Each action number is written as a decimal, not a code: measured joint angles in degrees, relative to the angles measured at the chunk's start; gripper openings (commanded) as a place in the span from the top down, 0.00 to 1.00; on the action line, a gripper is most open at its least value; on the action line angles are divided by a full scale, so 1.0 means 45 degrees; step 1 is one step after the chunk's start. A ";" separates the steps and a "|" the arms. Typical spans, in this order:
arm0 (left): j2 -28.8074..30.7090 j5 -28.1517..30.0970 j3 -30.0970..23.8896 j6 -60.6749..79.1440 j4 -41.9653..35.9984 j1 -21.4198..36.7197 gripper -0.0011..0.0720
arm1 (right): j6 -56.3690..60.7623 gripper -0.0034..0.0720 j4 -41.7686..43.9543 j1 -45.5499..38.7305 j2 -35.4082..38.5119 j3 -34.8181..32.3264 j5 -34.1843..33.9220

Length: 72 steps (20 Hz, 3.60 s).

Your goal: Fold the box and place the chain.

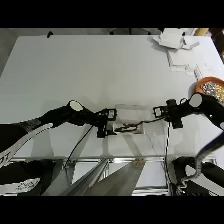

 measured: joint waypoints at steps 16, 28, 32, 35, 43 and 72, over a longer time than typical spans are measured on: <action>0.0000 0.0000 0.0000 0.0000 -0.0005 0.0000 0.78 | 0.0063 0.93 0.3900 0.0729 0.6057 -0.0024 0.2788; 0.0000 0.0005 0.0000 0.0000 -0.0005 -0.0005 0.78 | 0.2171 0.93 0.6970 0.6173 0.6756 -0.0024 -0.0243; 0.0000 0.0005 0.0000 0.0000 -0.0005 0.0000 0.78 | 0.2778 0.92 0.6999 0.7053 0.5085 -0.0024 -0.1069; 0.0000 0.0000 0.0000 0.0000 0.0000 0.0000 0.78 | 0.2963 0.68 0.6849 0.7295 0.3973 -0.0024 -0.1545; 0.0000 0.0005 0.0000 0.0000 0.0000 0.0000 0.78 | 0.4405 0.69 0.3798 0.6256 0.5629 -0.0019 -0.0670; 0.0000 0.0005 0.0000 0.0000 -0.0005 0.0000 0.78 | 0.1409 0.93 0.4702 0.1967 0.3730 -0.2079 -0.0865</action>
